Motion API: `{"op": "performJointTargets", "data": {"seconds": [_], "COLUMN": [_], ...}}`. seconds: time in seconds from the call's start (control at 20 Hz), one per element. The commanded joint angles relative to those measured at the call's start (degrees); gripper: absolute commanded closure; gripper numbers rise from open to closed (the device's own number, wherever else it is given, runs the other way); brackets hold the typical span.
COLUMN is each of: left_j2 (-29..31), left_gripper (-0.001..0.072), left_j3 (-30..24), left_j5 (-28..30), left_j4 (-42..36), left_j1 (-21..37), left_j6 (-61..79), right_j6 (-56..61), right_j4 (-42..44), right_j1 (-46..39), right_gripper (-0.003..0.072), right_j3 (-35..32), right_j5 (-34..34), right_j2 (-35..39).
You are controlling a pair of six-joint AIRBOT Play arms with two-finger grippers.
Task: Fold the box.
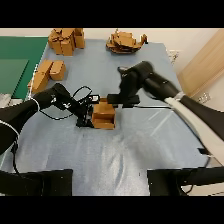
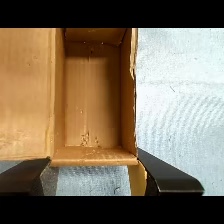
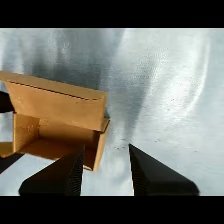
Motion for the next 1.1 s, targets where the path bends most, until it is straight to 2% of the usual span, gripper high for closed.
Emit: {"op": "performJointTargets", "data": {"seconds": [0.0,0.05,0.1,0.15,0.25,0.3,0.35,0.5,0.65,0.85,1.05], "left_j2": [0.0,0.0,0.0,0.0,0.0,0.0,0.0,0.0,0.0,0.0,0.0], "left_gripper": [0.0426,0.0426,0.0426,0.0425,0.0425,0.0425,0.0425,0.0425,0.0425,0.0425,0.0425], "left_j3": [0.0,0.0,0.0,0.0,0.0,0.0,0.0,0.0,0.0,0.0,0.0], "left_j5": [0.3,0.6,0.7,0.7,0.7,0.7,0.7,0.5,0.6,0.5,0.5], "left_j4": [0.8,0.8,0.8,0.8,0.8,0.8,0.8,0.8,0.8,0.8,0.8], "left_j1": [0.1,0.1,0.1,0.1,0.1,0.1,0.1,0.1,0.1,0.1,0.1], "left_j6": [-0.2,-0.2,-0.2,-0.2,-0.2,-0.2,-0.2,-0.2,-0.2,-0.3,-0.3], "right_j6": [-10.0,-10.8,-13.7,-18.7,-34.9,-39.8,-40.3,-40.4,-41.5,-48.3,-60.4], "right_j4": [9.7,12.0,15.8,23.7,46.6,54.4,56.8,57.0,57.0,58.1,59.6], "right_j1": [-6.7,-9.6,-12.4,-15.9,-22.1,-24.2,-25.5,-26.6,-24.9,-20.3,-17.4], "right_gripper": [0.0362,0.0568,0.0684,0.0684,0.0685,0.0684,0.0684,0.0682,0.0683,0.0684,0.0684], "right_j3": [-7.3,-11.7,-16.0,-20.2,-26.1,-27.4,-27.5,-26.0,-19.1,-7.3,-6.3], "right_j5": [1.5,3.6,7.2,11.4,15.6,15.9,15.9,18.9,17.2,7.8,-2.0], "right_j2": [8.3,11.1,13.4,15.1,14.2,12.0,9.1,-0.4,-8.5,-14.4,-12.7]}}
